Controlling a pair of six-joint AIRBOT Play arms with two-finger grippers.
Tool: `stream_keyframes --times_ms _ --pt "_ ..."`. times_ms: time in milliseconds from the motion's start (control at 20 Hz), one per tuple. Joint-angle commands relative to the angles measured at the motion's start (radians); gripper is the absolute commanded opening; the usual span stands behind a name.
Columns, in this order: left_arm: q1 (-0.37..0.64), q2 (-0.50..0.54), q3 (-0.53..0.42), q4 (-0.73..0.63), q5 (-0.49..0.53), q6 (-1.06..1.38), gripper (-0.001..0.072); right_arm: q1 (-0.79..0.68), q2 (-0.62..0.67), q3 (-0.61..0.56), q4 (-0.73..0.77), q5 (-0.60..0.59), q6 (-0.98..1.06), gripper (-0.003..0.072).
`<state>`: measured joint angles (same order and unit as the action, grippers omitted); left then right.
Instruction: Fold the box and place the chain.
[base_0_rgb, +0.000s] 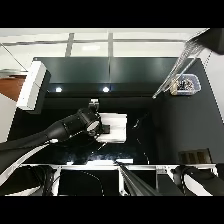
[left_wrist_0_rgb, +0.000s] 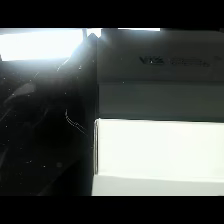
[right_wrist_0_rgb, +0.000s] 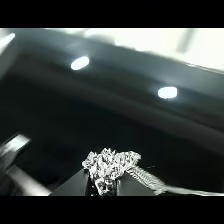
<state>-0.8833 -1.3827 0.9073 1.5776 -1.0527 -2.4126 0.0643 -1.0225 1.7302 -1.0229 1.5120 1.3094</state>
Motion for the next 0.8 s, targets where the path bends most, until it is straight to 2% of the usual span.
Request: stream_keyframes --times_ms 0,150,300,500,750 --pt "0.000 -0.001 0.001 0.000 0.000 0.000 0.0030 0.105 0.005 0.000 0.080 0.100 -0.047 0.0046" --pt "0.000 -0.001 0.001 0.000 0.000 0.000 0.0030 0.183 0.004 -0.029 0.119 0.109 -0.054 0.0046" --pt "0.000 -0.001 0.001 0.000 0.000 0.000 0.0030 0.242 0.004 -0.107 0.133 0.106 -0.055 0.0046" --pt "0.000 -0.001 0.001 0.000 0.000 0.000 0.0030 0.282 0.004 -0.204 0.133 0.074 -0.055 0.0046" --pt "0.000 -0.001 0.001 0.000 0.000 0.000 0.0030 0.333 0.002 -0.254 0.177 0.029 -0.059 0.0047"
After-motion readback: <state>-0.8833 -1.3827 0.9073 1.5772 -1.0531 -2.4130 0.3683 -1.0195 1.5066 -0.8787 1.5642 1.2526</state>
